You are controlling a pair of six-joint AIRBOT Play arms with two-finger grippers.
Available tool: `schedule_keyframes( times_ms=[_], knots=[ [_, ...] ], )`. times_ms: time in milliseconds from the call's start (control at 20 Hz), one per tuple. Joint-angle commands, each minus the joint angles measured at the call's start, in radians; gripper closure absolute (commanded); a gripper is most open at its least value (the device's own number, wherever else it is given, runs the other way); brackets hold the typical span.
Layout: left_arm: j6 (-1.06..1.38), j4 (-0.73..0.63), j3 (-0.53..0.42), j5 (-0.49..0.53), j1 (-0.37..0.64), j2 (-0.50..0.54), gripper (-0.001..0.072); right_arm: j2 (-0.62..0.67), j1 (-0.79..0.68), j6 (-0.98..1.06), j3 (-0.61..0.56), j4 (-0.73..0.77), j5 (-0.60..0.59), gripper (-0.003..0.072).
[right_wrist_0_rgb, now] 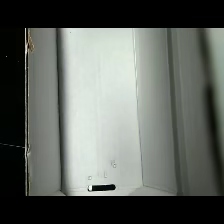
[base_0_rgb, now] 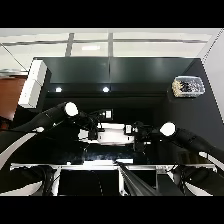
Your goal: Fold the box and place the chain.
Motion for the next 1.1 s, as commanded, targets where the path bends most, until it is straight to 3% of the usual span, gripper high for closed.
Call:
schedule_keyframes(
  times_ms=[0, 50, 500, 600, 700, 800, 900, 1000, 1050],
  knots=[
    [0.000, 0.002, 0.001, 0.000, 0.001, -0.001, 0.0678, -0.001, 0.001, 0.000, -0.001, 0.000, -0.003, -0.0003],
    [0.000, 0.001, 0.001, 0.001, 0.001, -0.001, 0.0678, -0.001, 0.001, 0.000, -0.001, 0.000, -0.004, 0.0052],
    [0.000, 0.005, 0.001, -0.008, 0.000, 0.000, 0.0674, -0.001, 0.001, 0.000, -0.001, -0.002, -0.020, 0.0102],
    [0.000, 0.005, 0.001, -0.028, 0.001, 0.000, 0.0620, -0.001, 0.001, 0.000, -0.001, -0.002, -0.020, 0.0157],
    [0.000, 0.005, 0.001, -0.045, 0.001, 0.000, 0.0605, -0.001, 0.001, 0.001, -0.001, -0.002, -0.020, 0.0165],
    [0.000, 0.005, 0.001, -0.051, 0.001, 0.000, 0.0474, -0.001, 0.001, 0.001, -0.001, -0.001, -0.021, 0.0166],
    [-0.003, 0.005, 0.002, -0.052, 0.001, 0.003, 0.0455, -0.001, 0.001, 0.001, -0.001, -0.001, -0.021, 0.0165],
    [-0.017, 0.009, 0.002, -0.052, 0.001, 0.018, 0.0193, -0.001, 0.001, 0.001, -0.001, -0.001, -0.021, 0.0165],
    [-0.039, 0.019, 0.002, -0.052, 0.001, 0.031, 0.0127, -0.001, 0.001, 0.001, -0.001, -0.001, -0.020, 0.0165]
  ],
)
